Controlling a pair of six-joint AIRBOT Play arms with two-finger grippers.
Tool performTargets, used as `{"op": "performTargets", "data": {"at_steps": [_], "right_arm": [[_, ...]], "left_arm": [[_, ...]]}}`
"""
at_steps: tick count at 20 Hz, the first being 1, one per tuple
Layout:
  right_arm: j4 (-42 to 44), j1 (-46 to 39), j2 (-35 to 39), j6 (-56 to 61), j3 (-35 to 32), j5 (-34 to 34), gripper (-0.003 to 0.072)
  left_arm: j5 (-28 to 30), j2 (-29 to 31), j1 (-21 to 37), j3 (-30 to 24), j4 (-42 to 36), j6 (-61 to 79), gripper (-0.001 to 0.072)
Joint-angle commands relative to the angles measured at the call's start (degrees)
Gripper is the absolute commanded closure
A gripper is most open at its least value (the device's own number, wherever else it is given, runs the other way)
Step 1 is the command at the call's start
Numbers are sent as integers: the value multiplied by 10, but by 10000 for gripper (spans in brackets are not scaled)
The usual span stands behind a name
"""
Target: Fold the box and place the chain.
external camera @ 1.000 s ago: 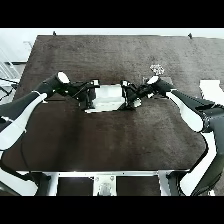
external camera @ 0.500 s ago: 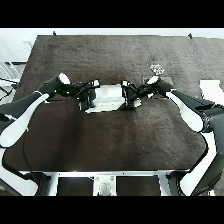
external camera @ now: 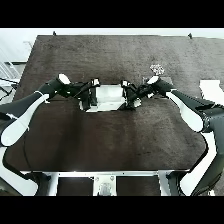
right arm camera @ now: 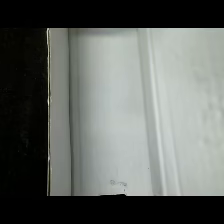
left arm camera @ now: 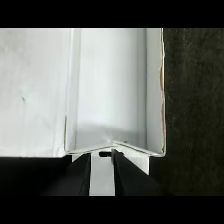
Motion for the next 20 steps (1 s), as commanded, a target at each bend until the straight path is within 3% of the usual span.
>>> {"op": "performTargets", "data": {"at_steps": [1,9,10,11,15,16,20], "right_arm": [[0,0,0,0,0,0,108],[0,0,0,0,0,0,108],[0,0,0,0,0,0,108],[0,0,0,0,0,0,108],[0,0,0,0,0,0,108],[0,0,0,0,0,0,108],[0,0,0,0,0,0,108]], "left_arm": [[2,0,-2,0,-30,23,531],[17,-15,-7,0,-82,55,522],[18,-15,-7,0,-89,59,418],[19,-15,-7,0,-90,58,394],[31,-16,-7,0,-92,59,386],[31,-18,-7,0,-92,58,218],[25,-24,-7,1,-94,59,204]]}}
